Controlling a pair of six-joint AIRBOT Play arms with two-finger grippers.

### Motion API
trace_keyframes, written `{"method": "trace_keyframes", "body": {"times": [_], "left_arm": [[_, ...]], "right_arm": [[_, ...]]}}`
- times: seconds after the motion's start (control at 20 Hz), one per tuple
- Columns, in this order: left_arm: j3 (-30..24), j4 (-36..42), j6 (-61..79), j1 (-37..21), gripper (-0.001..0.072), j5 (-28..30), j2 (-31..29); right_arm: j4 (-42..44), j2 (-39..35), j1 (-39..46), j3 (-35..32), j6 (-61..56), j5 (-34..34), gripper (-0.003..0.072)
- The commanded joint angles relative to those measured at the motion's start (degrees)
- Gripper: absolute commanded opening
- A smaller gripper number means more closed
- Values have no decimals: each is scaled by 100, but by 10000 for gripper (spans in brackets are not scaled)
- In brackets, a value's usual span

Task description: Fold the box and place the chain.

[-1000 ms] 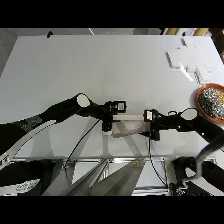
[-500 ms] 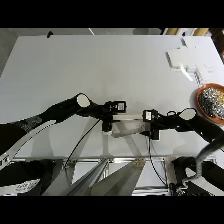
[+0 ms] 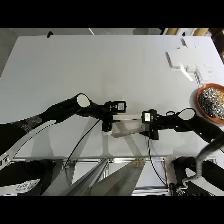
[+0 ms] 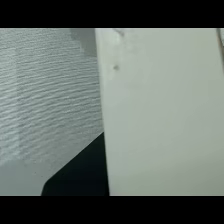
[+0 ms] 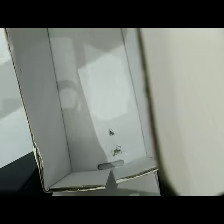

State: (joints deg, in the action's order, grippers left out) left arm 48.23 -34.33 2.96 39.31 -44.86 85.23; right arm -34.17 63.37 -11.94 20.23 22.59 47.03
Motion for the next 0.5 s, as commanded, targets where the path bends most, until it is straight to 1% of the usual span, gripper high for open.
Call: {"method": "trace_keyframes", "body": {"times": [0.0, 0.05, 0.1, 0.2, 0.25, 0.3, 0.45], "left_arm": [[0, 0, 2, 0, 12, 4, -2], [-2, 0, 2, 2, 12, 4, -2], [0, 0, 2, 2, 12, 4, -2], [0, 0, 2, 2, 12, 4, -2], [-2, 0, 2, 0, 12, 4, -2], [0, 0, 2, 2, 12, 4, -2], [0, 0, 2, 2, 12, 4, -2]], "right_arm": [[-4, 90, -48, -2, 11, 26, 569], [-7, 133, -48, -2, -4, 28, 529], [-9, 153, -48, -2, -24, 26, 518], [-7, 153, -48, -4, -31, 35, 438], [-7, 153, -48, -4, -122, 39, 427], [-15, 153, -48, -4, -254, 44, 400], [-50, 153, -48, -9, -374, 105, 399]]}}
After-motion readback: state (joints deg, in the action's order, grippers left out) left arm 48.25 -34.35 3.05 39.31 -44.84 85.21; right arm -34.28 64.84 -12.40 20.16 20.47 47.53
